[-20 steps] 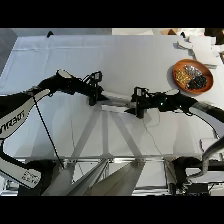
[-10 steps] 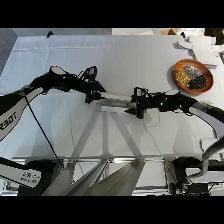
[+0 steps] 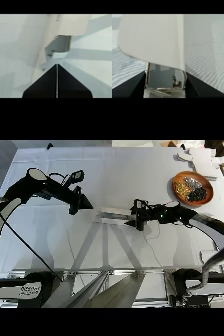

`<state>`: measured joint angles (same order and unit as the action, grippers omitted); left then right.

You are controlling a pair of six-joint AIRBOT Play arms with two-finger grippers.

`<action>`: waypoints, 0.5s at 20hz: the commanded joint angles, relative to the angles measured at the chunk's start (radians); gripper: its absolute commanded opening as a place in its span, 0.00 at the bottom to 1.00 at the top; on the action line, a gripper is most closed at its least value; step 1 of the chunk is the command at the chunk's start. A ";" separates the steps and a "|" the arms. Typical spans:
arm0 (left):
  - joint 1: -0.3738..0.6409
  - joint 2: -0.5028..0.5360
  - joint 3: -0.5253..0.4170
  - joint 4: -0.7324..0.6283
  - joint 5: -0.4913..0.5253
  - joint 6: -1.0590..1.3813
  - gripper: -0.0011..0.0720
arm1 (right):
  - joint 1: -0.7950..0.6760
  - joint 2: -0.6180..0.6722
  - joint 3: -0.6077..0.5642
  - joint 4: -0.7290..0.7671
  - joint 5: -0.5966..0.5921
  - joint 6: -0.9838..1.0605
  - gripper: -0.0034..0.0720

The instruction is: Fold the box and place the chain.

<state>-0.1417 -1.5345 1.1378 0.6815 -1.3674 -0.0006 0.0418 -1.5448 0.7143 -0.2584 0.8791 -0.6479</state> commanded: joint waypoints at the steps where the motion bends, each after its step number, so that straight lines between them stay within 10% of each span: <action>1: -0.048 0.016 -0.038 -0.008 -0.055 -0.048 0.03 | 0.000 0.001 0.000 0.000 0.000 0.000 0.63; 10: -0.102 0.000 -0.067 -0.348 0.408 -0.052 0.03 | 0.000 0.001 0.000 0.000 0.000 0.000 0.63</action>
<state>-0.2375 -1.5246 1.0744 0.4393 -1.1397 -0.0475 0.0418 -1.5448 0.7143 -0.2581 0.8787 -0.6479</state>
